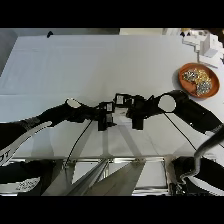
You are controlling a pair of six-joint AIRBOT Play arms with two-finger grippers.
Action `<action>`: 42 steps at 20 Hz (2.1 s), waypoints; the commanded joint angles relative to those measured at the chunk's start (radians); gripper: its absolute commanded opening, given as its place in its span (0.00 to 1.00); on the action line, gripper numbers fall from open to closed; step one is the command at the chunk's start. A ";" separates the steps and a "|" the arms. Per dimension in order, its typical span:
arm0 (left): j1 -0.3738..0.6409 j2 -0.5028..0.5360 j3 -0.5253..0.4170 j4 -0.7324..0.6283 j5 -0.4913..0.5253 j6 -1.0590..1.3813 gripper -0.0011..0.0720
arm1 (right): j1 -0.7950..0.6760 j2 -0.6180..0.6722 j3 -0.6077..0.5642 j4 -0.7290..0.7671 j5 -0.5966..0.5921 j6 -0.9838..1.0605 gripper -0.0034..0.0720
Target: Fold the box and place the chain.
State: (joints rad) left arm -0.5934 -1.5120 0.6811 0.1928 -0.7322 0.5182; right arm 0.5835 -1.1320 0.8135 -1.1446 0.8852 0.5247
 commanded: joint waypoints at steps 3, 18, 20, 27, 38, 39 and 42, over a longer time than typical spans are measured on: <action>-0.001 0.001 0.000 0.002 -0.005 0.001 0.36 | 0.001 0.018 0.000 0.002 0.004 0.002 0.10; -0.001 0.001 0.000 0.002 -0.005 0.001 0.36 | 0.001 0.016 -0.018 0.030 -0.042 -0.002 0.10; -0.001 0.001 0.000 0.002 -0.005 0.001 0.36 | 0.001 0.016 -0.034 0.035 -0.040 -0.002 0.10; -0.001 0.000 0.000 0.002 -0.005 0.001 0.36 | 0.001 0.016 -0.068 0.073 -0.028 -0.002 0.11; -0.001 0.001 0.000 0.002 -0.005 0.001 0.36 | 0.001 0.039 -0.076 0.129 -0.029 -0.010 0.36; -0.001 0.001 0.000 0.002 -0.005 0.001 0.36 | 0.000 0.056 -0.076 0.128 -0.038 -0.010 0.36; -0.001 0.001 0.000 0.002 -0.005 0.001 0.36 | 0.000 0.108 -0.076 0.128 -0.052 -0.009 0.44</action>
State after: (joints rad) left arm -0.5949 -1.5120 0.6804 0.1951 -0.7410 0.5209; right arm 0.5835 -1.0611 0.7376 -1.0206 0.8459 0.5159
